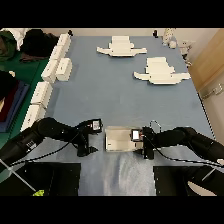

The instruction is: Fold the box.

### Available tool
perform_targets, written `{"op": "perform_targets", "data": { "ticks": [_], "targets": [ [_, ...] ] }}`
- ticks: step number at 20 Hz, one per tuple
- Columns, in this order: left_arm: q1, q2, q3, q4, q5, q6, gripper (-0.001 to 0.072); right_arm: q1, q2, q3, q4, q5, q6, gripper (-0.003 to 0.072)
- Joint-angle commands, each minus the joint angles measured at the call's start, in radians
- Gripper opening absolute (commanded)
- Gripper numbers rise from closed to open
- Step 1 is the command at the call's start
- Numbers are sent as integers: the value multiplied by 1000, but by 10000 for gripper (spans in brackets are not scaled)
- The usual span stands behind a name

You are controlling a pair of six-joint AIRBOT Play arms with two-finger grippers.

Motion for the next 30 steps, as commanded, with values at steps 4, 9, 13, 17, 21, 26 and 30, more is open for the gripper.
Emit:
{"op": "perform_targets", "data": {
  "ticks": [4,9,13,17,21,26,30],
  "targets": [
    [-77,-145,-53,-177,202,211,713,0,0,0,0,0,0,511],
    [-131,-204,-51,-217,246,210,714,0,0,0,0,0,0,511],
    [-150,-238,-40,-238,279,211,713,0,0,0,0,0,0,511],
    [-182,-246,-34,-243,343,225,713,0,0,0,0,0,0,511],
    [-193,-262,-34,-243,327,233,713,0,0,0,0,0,0,511],
    [-193,-263,-34,-243,329,233,713,0,0,0,0,0,0,511],
    [-193,-291,-34,-243,330,233,712,0,0,0,0,0,0,511]
  ]
}}
